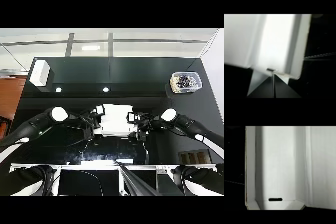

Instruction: Fold the box and place the chain.

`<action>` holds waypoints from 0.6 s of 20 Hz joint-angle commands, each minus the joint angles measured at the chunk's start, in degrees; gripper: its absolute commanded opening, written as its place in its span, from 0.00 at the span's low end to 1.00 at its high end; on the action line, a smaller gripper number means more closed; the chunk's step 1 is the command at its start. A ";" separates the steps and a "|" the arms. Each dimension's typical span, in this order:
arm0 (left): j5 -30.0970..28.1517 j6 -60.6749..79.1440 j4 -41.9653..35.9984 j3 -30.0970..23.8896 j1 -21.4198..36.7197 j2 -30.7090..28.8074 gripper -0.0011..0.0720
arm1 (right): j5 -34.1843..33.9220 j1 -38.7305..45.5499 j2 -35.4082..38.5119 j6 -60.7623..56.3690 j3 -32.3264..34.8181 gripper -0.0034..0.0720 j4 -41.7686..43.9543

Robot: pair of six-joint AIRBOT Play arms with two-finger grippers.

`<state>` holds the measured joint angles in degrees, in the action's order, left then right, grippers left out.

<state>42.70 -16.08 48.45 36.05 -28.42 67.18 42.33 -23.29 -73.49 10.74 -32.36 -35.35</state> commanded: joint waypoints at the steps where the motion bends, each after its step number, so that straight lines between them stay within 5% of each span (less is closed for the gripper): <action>1: -0.02 -13.60 5.11 0.00 4.96 -5.68 0.05 | 0.02 -0.04 0.00 0.07 0.02 0.36 -0.07; 7: 2.60 -45.70 5.75 -0.04 20.28 -13.88 0.05 | 0.02 -0.04 0.00 0.07 0.02 0.36 -0.07; 9: 8.81 -61.18 5.49 -0.04 25.79 -11.58 0.05 | 0.02 -0.04 0.00 0.07 0.02 0.36 -0.07; 12: 23.02 -63.82 3.26 -0.04 30.93 -2.95 0.05 | 0.02 -0.04 0.00 0.07 0.02 0.36 -0.07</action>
<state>53.67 -68.77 53.28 36.05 -2.87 59.11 42.33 -23.31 -73.49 10.81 -32.36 -35.42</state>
